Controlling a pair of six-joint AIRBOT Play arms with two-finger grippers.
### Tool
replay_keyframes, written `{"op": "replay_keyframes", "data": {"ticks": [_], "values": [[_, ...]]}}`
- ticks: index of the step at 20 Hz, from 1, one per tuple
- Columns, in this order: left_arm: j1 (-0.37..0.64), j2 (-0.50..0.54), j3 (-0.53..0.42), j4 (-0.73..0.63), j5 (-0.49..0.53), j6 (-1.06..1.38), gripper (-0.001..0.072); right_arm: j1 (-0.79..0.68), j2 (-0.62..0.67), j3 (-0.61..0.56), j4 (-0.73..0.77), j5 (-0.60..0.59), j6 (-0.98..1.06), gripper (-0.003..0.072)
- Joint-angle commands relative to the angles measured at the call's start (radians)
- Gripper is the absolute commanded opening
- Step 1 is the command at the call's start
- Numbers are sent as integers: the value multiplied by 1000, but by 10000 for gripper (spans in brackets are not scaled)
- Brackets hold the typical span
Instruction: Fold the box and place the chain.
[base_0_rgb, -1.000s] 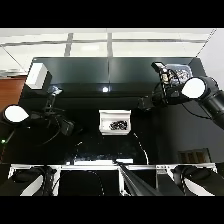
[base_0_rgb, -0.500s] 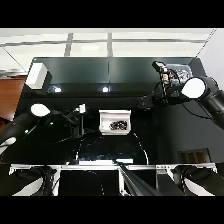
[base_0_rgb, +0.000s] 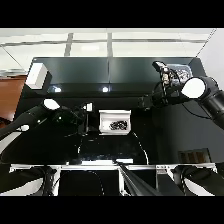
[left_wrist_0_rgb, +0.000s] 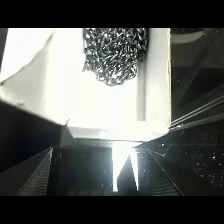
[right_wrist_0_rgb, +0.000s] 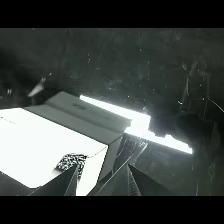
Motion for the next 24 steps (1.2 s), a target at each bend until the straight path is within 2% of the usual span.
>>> {"op": "replay_keyframes", "data": {"ticks": [1, 12, 18, 20, 21, 22, 23, 24], "values": [[-27, -26, 5, -3, 2, 8, 718, 0, 0, 0, 0, -10, 0, 364], [-54, -31, 7, -30, 23, 7, 715, 0, 0, 0, 0, -11, 0, 364], [-112, -31, 8, -26, 101, 0, 711, 0, 0, 0, 0, -21, 1, 364], [-112, -31, 8, -26, 98, 0, 654, 0, 0, 0, 0, -43, 0, 364], [-112, -31, 8, -26, 97, 0, 537, 0, -1, 0, 0, -64, 0, 367], [-112, -31, 8, -26, 97, 0, 441, 0, -3, 0, 0, -94, 0, 497], [-112, -31, 8, -26, 97, 0, 413, 0, -11, 0, 1, -124, 0, 709], [-112, -31, 8, -26, 97, 0, 404, 0, -26, 0, 1, -151, 0, 709]]}}
